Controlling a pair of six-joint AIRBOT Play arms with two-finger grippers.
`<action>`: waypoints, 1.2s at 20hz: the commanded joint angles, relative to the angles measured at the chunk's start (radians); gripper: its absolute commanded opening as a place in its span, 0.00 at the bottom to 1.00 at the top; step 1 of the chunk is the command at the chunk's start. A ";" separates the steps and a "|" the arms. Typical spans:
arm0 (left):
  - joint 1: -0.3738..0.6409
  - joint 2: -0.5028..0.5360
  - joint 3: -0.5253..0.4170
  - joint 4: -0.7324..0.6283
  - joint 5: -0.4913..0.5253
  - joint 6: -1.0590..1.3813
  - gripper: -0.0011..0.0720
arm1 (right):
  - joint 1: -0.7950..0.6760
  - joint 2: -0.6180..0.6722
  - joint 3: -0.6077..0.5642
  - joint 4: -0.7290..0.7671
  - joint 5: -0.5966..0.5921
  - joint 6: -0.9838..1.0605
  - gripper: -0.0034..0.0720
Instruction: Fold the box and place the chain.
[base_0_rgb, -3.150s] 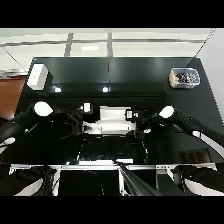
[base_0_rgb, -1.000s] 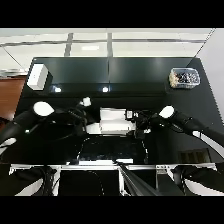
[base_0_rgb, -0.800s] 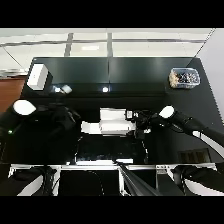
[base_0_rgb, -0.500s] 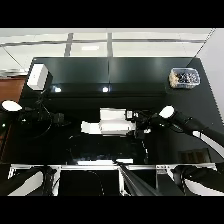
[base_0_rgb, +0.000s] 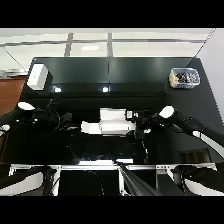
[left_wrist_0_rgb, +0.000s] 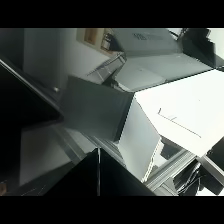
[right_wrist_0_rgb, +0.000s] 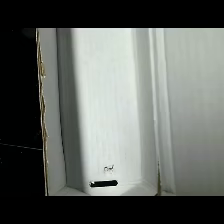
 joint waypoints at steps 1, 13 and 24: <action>-0.037 -0.012 0.000 -0.008 0.038 -0.009 0.05 | 0.000 -0.001 0.000 0.000 0.000 0.000 0.29; -0.210 -0.078 0.001 -0.190 0.086 0.083 0.05 | 0.000 -0.001 0.000 0.000 0.000 0.000 0.29; -0.211 -0.077 0.053 -0.243 -0.034 0.173 0.90 | 0.000 -0.001 0.000 0.000 0.000 0.000 0.28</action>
